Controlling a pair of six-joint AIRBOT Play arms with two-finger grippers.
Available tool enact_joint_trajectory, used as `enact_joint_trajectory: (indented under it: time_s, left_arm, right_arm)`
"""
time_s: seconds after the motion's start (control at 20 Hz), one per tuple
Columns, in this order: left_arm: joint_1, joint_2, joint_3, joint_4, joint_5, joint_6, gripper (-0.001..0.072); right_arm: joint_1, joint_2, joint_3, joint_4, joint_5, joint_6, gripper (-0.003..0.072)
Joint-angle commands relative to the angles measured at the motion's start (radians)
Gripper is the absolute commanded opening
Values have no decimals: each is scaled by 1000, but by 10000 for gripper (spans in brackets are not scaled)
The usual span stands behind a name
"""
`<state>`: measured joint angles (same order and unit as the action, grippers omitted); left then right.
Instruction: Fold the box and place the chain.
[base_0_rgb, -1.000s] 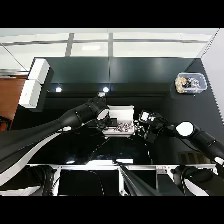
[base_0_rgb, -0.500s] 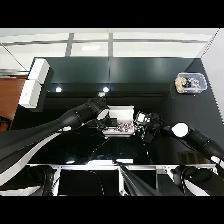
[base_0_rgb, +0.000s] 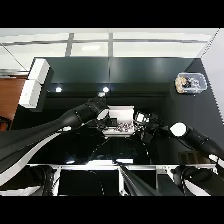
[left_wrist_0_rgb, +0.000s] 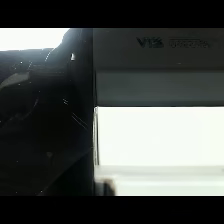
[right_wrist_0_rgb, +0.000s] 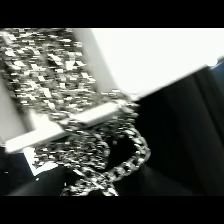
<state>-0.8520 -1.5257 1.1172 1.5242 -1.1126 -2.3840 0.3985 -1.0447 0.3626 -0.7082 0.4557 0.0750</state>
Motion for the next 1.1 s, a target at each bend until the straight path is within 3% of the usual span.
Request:
enact_joint_trajectory:
  time_s: [0.0,0.05,0.1,0.35,0.65,0.85,1.05]
  left_arm:
    - [0,0,0,0,0,0,29]
    - [0,0,0,0,0,0,29]
    - [0,0,0,0,0,0,29]
    - [0,0,0,0,0,0,29]
    - [0,0,0,0,0,0,29]
    - [0,0,0,0,0,0,29]
    - [0,0,0,0,0,0,29]
  right_arm:
    - [1,-3,0,-7,-4,17,399]
    - [1,-2,0,-7,3,26,180]
    - [1,0,2,-7,23,27,16]
    - [0,45,41,-37,108,185,15]
    - [0,235,190,-317,317,592,15]
    - [0,340,364,-373,498,772,15]
    - [1,350,580,-325,538,879,15]
